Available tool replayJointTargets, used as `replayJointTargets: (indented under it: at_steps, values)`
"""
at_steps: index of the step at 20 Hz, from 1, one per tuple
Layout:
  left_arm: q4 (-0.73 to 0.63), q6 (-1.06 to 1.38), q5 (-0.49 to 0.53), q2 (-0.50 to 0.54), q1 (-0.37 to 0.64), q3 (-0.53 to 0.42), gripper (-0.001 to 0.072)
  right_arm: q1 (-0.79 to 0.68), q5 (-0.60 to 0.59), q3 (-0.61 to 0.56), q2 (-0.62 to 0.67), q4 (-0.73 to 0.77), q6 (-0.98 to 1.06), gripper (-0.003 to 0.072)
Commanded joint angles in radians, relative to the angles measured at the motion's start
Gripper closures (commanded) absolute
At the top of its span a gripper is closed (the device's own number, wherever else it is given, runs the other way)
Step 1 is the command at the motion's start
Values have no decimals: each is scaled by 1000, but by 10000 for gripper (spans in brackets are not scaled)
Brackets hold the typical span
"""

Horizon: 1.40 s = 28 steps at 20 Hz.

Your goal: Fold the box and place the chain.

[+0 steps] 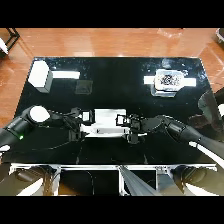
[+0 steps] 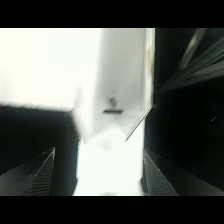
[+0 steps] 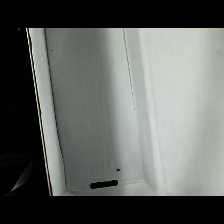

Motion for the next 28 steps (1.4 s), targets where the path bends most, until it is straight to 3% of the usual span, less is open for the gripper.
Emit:
replayJointTargets:
  at_steps: [1,9,18,21,23,28]
  values:
    - [118,-175,21,-14,-98,2,71,0,-2,-1,0,-1,1,495]
    - [136,-206,136,-50,-126,1,71,0,-2,-1,0,-1,1,495]
    - [95,-191,163,-81,-127,1,95,0,-2,-1,0,-1,1,495]
    - [110,-184,160,-82,-126,1,278,0,-2,-1,0,-1,1,495]
    - [101,-184,159,-82,-126,0,335,0,-2,-1,0,-1,1,495]
    - [29,-184,151,-94,-126,0,370,0,-2,-1,0,-1,1,495]
